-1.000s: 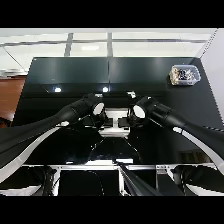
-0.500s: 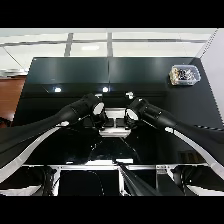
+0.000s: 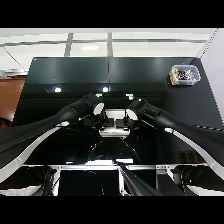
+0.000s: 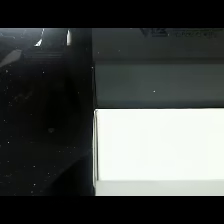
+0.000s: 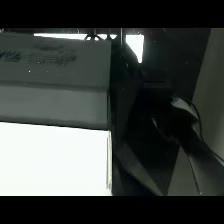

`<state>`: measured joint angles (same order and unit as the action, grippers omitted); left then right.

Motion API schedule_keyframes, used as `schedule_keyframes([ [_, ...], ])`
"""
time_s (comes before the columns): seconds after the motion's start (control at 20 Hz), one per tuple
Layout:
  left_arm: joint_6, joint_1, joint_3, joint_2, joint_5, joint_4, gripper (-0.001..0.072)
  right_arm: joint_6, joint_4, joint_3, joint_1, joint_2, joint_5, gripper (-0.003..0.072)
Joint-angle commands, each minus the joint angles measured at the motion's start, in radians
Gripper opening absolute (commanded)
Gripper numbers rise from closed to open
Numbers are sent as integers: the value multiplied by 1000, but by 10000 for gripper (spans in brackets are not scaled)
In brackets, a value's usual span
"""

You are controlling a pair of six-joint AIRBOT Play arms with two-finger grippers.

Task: Fold the box and place the chain.

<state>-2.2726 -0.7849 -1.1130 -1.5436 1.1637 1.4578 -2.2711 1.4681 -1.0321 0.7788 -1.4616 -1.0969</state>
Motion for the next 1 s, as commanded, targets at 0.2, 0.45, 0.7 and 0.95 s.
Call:
schedule_keyframes([
  [0.2, -1, 1, -1, 0, -1, 0, 29, -8, 4, -1, 0, -2, -1, 24],
  [0.45, -1, 1, -1, 0, -4, 0, 29, 71, 11, -2, 0, 54, -50, 414],
  [0.7, -1, 1, -1, 0, -3, 0, 29, 119, 210, -2, 0, 349, -72, 414],
  [0.95, -1, 1, -1, 0, -4, 0, 29, 117, 841, 50, -133, 423, 124, 413],
])
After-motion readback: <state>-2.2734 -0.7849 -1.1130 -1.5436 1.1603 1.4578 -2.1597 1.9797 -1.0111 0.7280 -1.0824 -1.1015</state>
